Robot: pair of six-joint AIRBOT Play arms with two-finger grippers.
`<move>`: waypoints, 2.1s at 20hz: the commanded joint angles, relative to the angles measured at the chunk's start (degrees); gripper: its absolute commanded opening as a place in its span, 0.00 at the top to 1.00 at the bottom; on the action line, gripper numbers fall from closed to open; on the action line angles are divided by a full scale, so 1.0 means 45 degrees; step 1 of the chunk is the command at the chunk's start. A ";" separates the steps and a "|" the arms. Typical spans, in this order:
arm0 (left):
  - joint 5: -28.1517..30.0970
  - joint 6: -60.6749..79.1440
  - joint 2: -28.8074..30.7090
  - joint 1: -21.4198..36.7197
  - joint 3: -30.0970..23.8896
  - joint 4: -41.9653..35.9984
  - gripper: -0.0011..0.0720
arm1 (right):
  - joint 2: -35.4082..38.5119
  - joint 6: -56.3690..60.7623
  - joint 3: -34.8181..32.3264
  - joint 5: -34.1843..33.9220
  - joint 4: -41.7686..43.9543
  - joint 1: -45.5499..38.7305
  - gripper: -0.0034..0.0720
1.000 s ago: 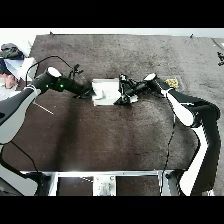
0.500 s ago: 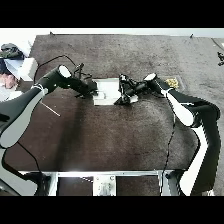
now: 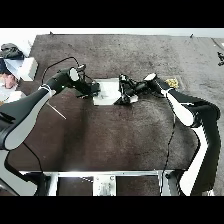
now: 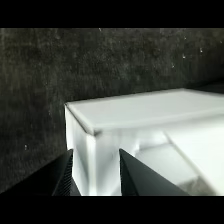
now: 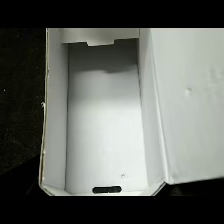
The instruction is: Fold the box and place the chain.
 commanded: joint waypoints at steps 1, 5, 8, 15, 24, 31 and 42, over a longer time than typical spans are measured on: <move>-0.0068 -0.0427 -0.0010 -0.0092 0.0039 0.0364 0.57 | -0.0005 0.0005 -0.0005 0.0005 0.0005 0.0010 0.51; -0.0194 -0.1137 -0.0029 -0.0311 0.0102 0.0894 0.57 | -0.0005 0.0005 -0.0005 0.0000 0.0005 0.0010 0.51; -0.2084 -0.2482 -0.0923 -0.0860 0.1773 0.2676 0.57 | -0.0005 0.0005 -0.0005 0.0005 0.0005 0.0010 0.51; -0.4940 -0.4192 -0.2793 -0.1690 0.4979 0.5260 0.58 | -0.0005 0.0005 -0.0005 0.0005 0.0005 0.0010 0.51; -0.4959 -0.4838 -0.3157 -0.1690 0.4974 0.5960 0.64 | -0.0005 0.0005 -0.0005 0.0005 0.0005 0.0010 0.51; -0.4702 -0.4702 -0.3181 -0.1690 0.4974 0.5955 0.97 | -0.0005 0.0005 -0.0005 0.0005 0.0005 0.0010 0.51; -0.5644 -0.1744 -0.3031 -0.1685 0.5887 0.5333 0.31 | -0.0005 0.0005 -0.0005 0.0005 0.0005 0.0010 0.51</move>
